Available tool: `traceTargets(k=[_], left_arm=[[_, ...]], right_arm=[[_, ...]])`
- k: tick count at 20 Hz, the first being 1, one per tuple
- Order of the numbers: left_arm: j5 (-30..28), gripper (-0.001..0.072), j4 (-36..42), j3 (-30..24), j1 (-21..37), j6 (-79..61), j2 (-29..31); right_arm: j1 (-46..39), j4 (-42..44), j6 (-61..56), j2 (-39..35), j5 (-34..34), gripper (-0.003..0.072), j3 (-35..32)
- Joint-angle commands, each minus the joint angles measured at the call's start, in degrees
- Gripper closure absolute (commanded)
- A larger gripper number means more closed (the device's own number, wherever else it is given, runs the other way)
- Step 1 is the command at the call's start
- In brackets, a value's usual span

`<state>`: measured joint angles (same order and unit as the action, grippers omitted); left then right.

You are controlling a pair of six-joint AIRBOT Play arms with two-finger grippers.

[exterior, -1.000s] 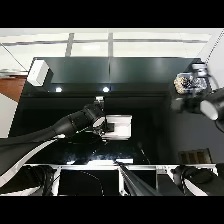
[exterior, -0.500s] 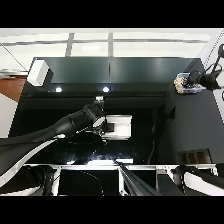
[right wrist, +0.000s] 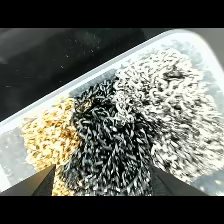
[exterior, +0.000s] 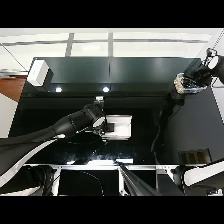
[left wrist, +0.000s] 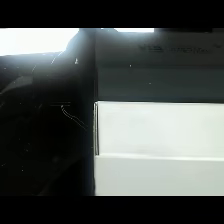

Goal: Fold the box and place the chain.

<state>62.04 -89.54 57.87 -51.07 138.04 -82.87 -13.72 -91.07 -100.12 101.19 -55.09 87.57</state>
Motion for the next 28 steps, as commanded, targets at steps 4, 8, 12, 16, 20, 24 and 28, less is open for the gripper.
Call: traceTargets(k=[4,8,12,16,20,24,28], left_arm=[[-0.3,0.068,0.0,0.0,0.0,0.0,0.0],[-0.2,0.068,0.0,0.0,0.0,0.0,0.0],[-0.2,0.068,0.0,0.0,0.0,0.0,0.0],[-0.3,0.068,0.0,0.0,0.0,0.0,0.0],[-0.5,0.068,0.0,0.0,0.0,0.0,0.0],[-0.5,0.0679,0.0,0.0,0.0,0.0,0.0],[-0.5,0.068,0.0,0.0,0.0,0.0,0.0]], right_arm=[[-0.2,1.0,1.0,4.6,-1.1,0.0099,1.4],[-0.2,1.1,3.0,4.9,-1.7,0.0621,1.7],[-0.2,1.1,6.5,3.9,-5.0,0.0637,4.2],[-0.2,1.1,9.7,0.1,-5.4,0.0638,4.5],[-0.2,1.1,12.5,-3.3,-6.2,0.0638,4.5],[-0.2,1.7,13.8,-7.0,-6.9,0.0639,4.5],[-0.5,4.3,16.7,-15.4,-7.7,0.0639,4.5]])
